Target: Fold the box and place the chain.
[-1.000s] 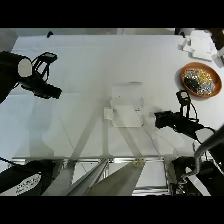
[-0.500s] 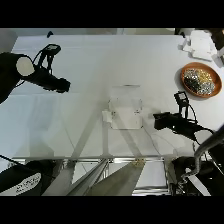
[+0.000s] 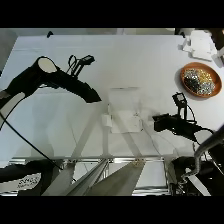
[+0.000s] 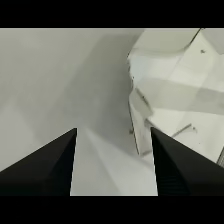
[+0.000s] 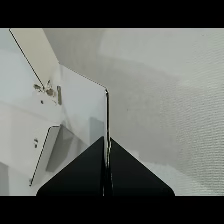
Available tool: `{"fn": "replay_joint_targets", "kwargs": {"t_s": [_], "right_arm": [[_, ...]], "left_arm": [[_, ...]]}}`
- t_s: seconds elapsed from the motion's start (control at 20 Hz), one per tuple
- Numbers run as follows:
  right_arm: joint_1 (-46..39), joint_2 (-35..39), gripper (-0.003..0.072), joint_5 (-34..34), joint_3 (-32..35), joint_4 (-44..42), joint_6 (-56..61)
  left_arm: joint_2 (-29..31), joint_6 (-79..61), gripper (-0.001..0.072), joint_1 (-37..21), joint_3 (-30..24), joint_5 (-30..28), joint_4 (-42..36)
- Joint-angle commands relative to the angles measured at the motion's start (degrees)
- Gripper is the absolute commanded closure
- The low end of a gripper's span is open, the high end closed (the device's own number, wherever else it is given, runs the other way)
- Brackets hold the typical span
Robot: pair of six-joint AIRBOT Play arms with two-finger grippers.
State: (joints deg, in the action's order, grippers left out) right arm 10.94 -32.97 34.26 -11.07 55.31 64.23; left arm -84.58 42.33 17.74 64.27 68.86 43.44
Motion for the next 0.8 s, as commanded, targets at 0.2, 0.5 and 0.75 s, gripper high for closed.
{"fn": "replay_joint_targets", "kwargs": {"t_s": [0.2,0.5,0.75], "right_arm": [[0.1,0.0,0.0671,1.3,0.0,0.0,-0.2],[0.1,0.0,0.0671,1.4,0.0,0.0,-0.2],[0.1,0.0,0.0671,1.4,0.0,0.0,-0.2]], "left_arm": [[-9.3,-13.9,0.0194,1.2,0.0,3.3,-10.9],[-13.1,-22.1,0.0195,3.4,0.0,3.7,-20.0],[-14.9,-22.9,0.0198,4.9,0.0,3.4,-19.9]]}}
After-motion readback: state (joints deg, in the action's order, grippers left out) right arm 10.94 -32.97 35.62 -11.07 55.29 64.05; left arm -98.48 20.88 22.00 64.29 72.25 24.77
